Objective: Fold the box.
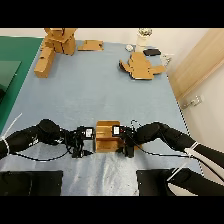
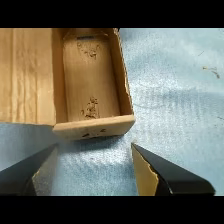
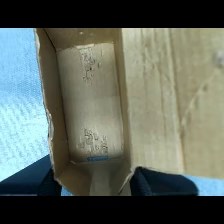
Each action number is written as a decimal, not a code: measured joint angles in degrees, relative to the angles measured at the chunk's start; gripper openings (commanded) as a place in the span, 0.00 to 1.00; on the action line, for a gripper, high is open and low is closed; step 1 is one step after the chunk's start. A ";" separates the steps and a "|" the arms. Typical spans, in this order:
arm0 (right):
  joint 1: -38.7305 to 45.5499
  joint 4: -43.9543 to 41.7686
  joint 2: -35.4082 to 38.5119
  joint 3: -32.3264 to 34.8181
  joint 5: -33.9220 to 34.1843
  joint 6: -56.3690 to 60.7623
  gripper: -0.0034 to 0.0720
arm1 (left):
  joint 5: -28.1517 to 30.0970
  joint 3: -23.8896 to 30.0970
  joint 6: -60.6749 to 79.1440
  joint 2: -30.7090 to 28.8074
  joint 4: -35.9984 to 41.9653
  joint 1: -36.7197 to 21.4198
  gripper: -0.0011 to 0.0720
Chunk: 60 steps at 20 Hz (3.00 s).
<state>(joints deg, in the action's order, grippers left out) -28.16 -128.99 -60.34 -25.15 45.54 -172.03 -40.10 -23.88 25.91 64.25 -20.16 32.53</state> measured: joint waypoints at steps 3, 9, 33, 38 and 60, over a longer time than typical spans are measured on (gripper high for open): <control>-0.02 0.00 0.00 0.00 0.00 0.00 0.72 | -0.11 0.00 -0.02 0.00 1.46 0.00 1.00; -0.02 0.00 0.00 0.00 -0.02 -0.02 0.72 | 2.93 0.00 -1.29 0.00 3.10 2.34 1.00; 0.00 0.00 0.00 0.00 -0.02 -0.04 0.72 | 14.47 -0.28 -4.31 0.79 3.89 10.64 0.82; -0.02 0.00 0.00 0.00 -0.02 -0.02 0.72 | 14.67 -0.28 -4.35 0.79 3.89 10.64 0.82; 0.00 0.00 0.00 0.00 0.24 -0.02 0.72 | 14.82 -0.28 -4.37 0.79 3.89 10.64 0.82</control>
<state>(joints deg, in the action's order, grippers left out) -28.16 -128.99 -60.34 -25.15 45.78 -172.05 -25.28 -24.16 21.54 65.04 -16.27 43.18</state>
